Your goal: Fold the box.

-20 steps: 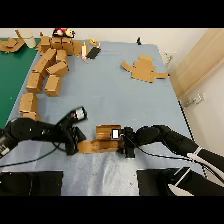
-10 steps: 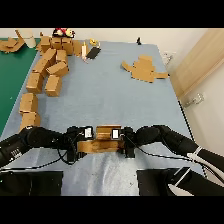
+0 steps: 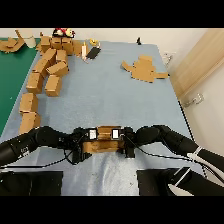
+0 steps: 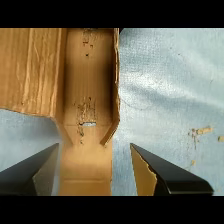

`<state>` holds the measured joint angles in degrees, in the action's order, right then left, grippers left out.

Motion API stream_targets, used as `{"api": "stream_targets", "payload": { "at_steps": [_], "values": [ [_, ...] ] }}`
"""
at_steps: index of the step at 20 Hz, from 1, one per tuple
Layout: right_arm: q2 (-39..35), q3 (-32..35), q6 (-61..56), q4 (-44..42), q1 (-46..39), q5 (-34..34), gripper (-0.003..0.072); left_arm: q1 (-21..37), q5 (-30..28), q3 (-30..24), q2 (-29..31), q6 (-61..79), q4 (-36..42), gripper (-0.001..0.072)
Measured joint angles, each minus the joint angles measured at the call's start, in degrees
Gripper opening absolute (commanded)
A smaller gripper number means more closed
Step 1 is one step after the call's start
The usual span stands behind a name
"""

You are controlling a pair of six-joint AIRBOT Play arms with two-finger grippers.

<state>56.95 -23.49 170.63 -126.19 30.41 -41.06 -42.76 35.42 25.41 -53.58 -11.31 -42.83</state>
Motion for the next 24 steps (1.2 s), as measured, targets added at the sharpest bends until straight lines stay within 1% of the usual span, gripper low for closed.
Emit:
{"api": "stream_targets", "payload": {
  "at_steps": [1,3,4,5,8,14,15,16,17,24],
  "values": [
    [0.0,0.0,0.0,0.0,0.0,0.0,0.0473,0.0,0.0,0.0,-0.3,0.4,0.9,0.0642],
    [0.0,0.0,0.0,0.0,0.0,0.0,0.0473,-0.1,-0.6,0.0,-0.8,0.9,1.9,0.0639],
    [0.0,0.0,0.0,0.0,0.0,0.0,0.0473,-0.1,-1.2,0.0,-1.0,1.0,2.4,0.0481],
    [0.0,0.0,0.0,0.0,0.0,0.0,0.0473,-0.1,-1.8,0.0,-1.1,1.1,2.6,0.0341],
    [0.0,0.0,0.0,0.0,0.0,0.0,0.0473,-0.1,-3.2,0.0,-1.3,2.5,3.1,0.0344],
    [0.0,0.0,0.0,0.0,0.0,0.0,0.0473,-0.2,-3.8,0.0,-1.4,4.1,4.1,0.0341],
    [0.0,0.0,0.0,0.0,0.0,0.0,0.0473,-0.2,-3.8,0.0,-1.4,4.3,4.3,0.0315],
    [0.0,0.0,0.0,0.0,0.0,0.0,0.0473,-0.2,-3.8,0.0,-1.4,4.3,4.4,0.0163],
    [0.0,0.0,0.0,0.0,0.0,0.0,0.0473,-0.2,-3.8,0.0,-1.4,4.3,4.5,0.0153],
    [0.0,0.0,0.0,0.0,0.0,0.0,0.0473,-0.2,-2.5,0.0,-1.8,6.8,5.6,0.0152]
  ]
}}
